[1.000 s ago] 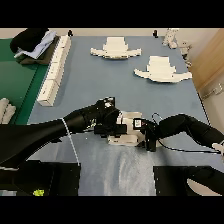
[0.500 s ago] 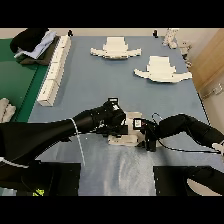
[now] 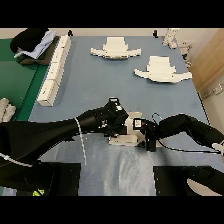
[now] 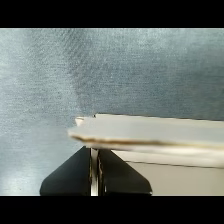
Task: Fold the box.
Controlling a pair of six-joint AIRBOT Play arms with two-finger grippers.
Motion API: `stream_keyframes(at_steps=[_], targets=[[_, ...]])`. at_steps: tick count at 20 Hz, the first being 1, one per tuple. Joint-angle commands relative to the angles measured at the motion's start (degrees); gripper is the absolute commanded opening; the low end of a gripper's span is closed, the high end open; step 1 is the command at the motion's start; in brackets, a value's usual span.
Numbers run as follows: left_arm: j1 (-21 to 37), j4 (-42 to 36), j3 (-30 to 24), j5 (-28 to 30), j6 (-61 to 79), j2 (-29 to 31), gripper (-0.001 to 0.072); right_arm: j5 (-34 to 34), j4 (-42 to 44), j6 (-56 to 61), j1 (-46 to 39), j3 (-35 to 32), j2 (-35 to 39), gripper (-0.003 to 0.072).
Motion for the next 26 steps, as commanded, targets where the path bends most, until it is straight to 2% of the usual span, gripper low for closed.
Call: stream_keyframes(at_steps=[1, 2, 3, 4, 9, 11, 12, 13, 14, 17, 18, 21, 22, 23, 26], targets=[[-0.04, -0.52, 0.07, 0.20, 0.28, -0.09, 0.0020, 0.02, 0.04, 0.02, 0.07, -0.04, -0.02, 0.0521], [-0.04, -0.57, 0.07, 0.20, 0.48, -0.09, 0.0241, 0.02, 0.04, 0.02, 0.07, -0.04, -0.02, 0.0521], [-0.04, -0.55, 0.07, 0.04, 0.22, -0.09, 0.0529, 0.02, 0.04, 0.02, 0.07, -0.04, -0.02, 0.0522], [-0.04, -0.50, 0.04, -0.44, 0.13, -0.09, 0.0563, 0.02, 0.04, 0.02, 0.07, -0.04, -0.02, 0.0522], [-0.04, -0.50, 0.04, -0.76, 0.17, -0.11, 0.0563, 0.02, 0.04, 0.02, 0.07, -0.04, -0.02, 0.0521], [-0.04, -0.50, 0.04, -0.76, 0.13, -0.11, 0.0561, 0.02, 0.04, 0.02, 0.07, -0.04, -0.02, 0.0521], [-0.04, -0.48, 0.04, -0.76, 0.00, -0.11, 0.0521, 0.02, 0.02, 0.02, 0.07, -0.04, -0.02, 0.0522], [-0.04, -0.48, 0.04, -0.76, 0.02, -0.11, 0.0356, 0.02, 0.04, 0.02, 0.07, -0.04, -0.02, 0.0521], [-0.04, -0.52, 0.04, -0.52, 0.04, -0.11, 0.0289, 0.02, 0.04, 0.02, 0.07, -0.04, -0.02, 0.0521], [-0.42, -0.52, 0.04, -0.15, 0.04, -0.68, 0.0291, 0.02, 0.04, 0.02, 0.07, -0.04, -0.02, 0.0521], [-0.87, -0.48, 0.04, -0.17, 0.04, -1.09, 0.0319, 0.02, 0.04, 0.02, 0.07, -0.04, -0.02, 0.0521], [-1.57, 0.07, 0.04, -0.28, 0.04, -2.29, 0.0314, 0.02, 0.04, 0.02, 0.07, -0.04, -0.02, 0.0522], [-1.73, 0.20, 0.04, -0.28, 0.02, -2.32, 0.0227, 0.02, 0.04, 0.02, 0.07, -0.04, -0.02, 0.0521], [-1.70, 0.66, 0.07, -0.28, 0.04, -2.29, 0.0037, 0.02, 0.04, 0.02, 0.07, -0.04, -0.02, 0.0522], [-1.73, 0.92, 0.07, -0.42, 0.00, -2.25, 0.0016, 0.02, 0.04, 0.02, 0.07, -0.04, -0.02, 0.0522]])
